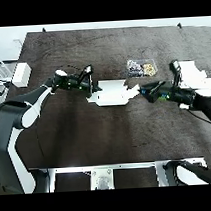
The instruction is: Fold the box and place the chain.
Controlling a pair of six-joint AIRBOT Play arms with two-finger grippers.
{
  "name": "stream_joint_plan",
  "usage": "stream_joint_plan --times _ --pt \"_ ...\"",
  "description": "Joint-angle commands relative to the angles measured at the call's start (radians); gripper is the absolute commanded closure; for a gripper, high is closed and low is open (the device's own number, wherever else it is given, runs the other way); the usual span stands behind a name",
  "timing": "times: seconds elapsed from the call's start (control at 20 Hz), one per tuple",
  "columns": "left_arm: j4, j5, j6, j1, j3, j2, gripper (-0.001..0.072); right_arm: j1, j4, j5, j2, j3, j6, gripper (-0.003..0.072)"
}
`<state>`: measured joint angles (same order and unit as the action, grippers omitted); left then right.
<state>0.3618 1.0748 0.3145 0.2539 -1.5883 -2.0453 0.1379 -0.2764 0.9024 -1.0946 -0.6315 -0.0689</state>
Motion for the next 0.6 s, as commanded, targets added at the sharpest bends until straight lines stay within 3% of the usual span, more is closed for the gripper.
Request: stream_joint_plan --times 0.0,0.1,0.2,0.35,0.55 --pt "-0.001 0.0 0.0 -0.001 0.0 0.001 0.0688 -0.047 -0.001 0.032 0.023 0.075 0.237 0.0162" --pt "-0.002 0.0 0.0 -0.001 0.0 0.001 0.0687 -0.087 -0.005 0.014 0.023 0.075 0.361 0.0136" --pt "-0.002 0.0 0.0 -0.001 0.0 0.001 0.0688 -0.145 -0.068 -0.078 0.023 0.074 0.459 0.0135" --pt "-0.003 0.0 0.0 -0.001 0.0 0.001 0.0688 -0.229 -0.165 -0.201 0.005 0.073 0.498 0.0136" --pt "-0.003 0.0 0.0 -0.001 0.0 0.001 0.0687 -0.275 -0.173 -0.253 -0.053 0.058 0.5 0.0135"
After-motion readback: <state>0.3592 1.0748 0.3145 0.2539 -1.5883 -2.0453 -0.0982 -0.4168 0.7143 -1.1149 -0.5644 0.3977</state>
